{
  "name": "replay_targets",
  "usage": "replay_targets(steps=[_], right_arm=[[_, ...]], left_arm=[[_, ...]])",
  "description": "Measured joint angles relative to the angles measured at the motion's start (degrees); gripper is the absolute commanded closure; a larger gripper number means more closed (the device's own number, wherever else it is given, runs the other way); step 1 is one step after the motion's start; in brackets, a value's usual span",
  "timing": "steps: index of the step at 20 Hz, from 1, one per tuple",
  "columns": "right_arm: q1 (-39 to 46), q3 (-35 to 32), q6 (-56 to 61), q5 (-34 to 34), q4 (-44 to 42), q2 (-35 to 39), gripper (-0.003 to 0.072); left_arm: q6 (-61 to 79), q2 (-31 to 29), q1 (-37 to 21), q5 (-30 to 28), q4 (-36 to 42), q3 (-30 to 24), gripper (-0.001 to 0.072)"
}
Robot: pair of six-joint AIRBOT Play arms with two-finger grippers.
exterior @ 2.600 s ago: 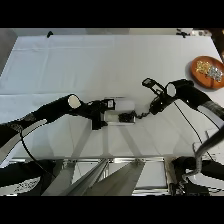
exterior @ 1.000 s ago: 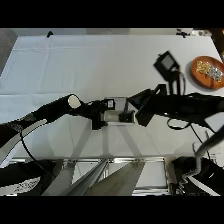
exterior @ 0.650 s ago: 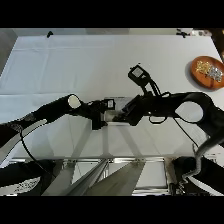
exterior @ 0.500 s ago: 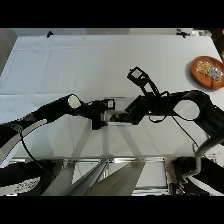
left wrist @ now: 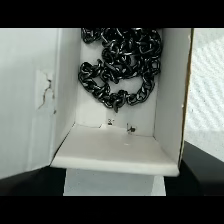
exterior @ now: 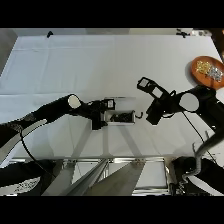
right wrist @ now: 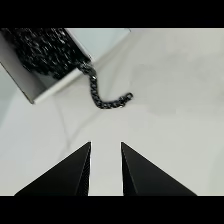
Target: Fold the box and place the chain.
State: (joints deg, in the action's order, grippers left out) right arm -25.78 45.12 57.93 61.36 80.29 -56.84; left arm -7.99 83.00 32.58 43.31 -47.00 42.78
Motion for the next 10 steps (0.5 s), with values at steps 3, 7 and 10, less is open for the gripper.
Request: replay_targets(steps=[3,7,10], right_arm=[[0.17,-2.32,-7.63,-3.23,0.42,-3.39,0.0471],[-0.96,-3.43,-18.27,-9.66,-3.52,-6.71,0.0468],[-1.33,-3.69,-25.79,-11.37,-6.56,-7.56,0.0465]], left_arm=[[0.0,0.0,0.02,0.0,0.0,0.0,0.0575],[0.0,0.0,0.02,0.0,0.02,0.0,0.0575],[0.0,0.0,0.02,0.0,0.0,0.0,0.0575]])
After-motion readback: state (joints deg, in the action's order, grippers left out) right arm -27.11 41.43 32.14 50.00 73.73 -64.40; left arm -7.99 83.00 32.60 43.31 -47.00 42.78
